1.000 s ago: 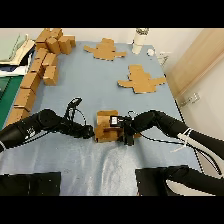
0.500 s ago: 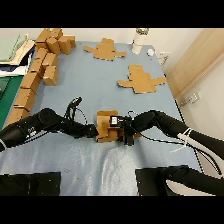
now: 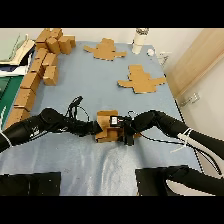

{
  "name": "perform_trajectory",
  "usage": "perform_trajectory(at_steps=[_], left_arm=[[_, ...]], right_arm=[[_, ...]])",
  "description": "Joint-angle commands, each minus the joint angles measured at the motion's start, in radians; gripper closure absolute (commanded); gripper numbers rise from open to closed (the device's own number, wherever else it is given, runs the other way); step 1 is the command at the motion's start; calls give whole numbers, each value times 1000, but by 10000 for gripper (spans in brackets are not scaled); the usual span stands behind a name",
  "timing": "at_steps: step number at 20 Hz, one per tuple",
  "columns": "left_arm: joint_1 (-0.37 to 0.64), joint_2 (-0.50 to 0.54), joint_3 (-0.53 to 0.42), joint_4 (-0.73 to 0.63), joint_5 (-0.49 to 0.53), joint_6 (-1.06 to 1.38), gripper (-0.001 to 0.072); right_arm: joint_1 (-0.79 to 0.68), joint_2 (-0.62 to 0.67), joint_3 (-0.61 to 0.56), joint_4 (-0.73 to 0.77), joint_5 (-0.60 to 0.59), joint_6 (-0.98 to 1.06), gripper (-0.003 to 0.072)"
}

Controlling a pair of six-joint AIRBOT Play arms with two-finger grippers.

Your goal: Fold the box.

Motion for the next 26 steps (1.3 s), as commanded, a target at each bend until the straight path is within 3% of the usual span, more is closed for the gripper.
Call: perform_trajectory(at_steps=[1, 9, 13, 17, 19, 26], left_arm=[[-11, -3, 7, 19, 40, -72, 140], [-174, -20, 112, 591, 14, -690, 140], [-238, -103, 215, 705, -50, -800, 140], [-286, -196, 315, 830, -178, -922, 140], [-303, -206, 346, 918, -224, -1012, 140], [-338, -223, 415, 1025, -335, -1127, 141]], right_arm=[[0, 0, 0, 0, 0, 0, 182], [0, 0, 0, 0, 0, 0, 182], [0, 0, 0, 0, 0, 0, 181], [0, 0, 0, 0, 0, 0, 181], [0, 0, 0, 0, 0, 0, 181], [0, 0, 0, 0, 0, 0, 182]])
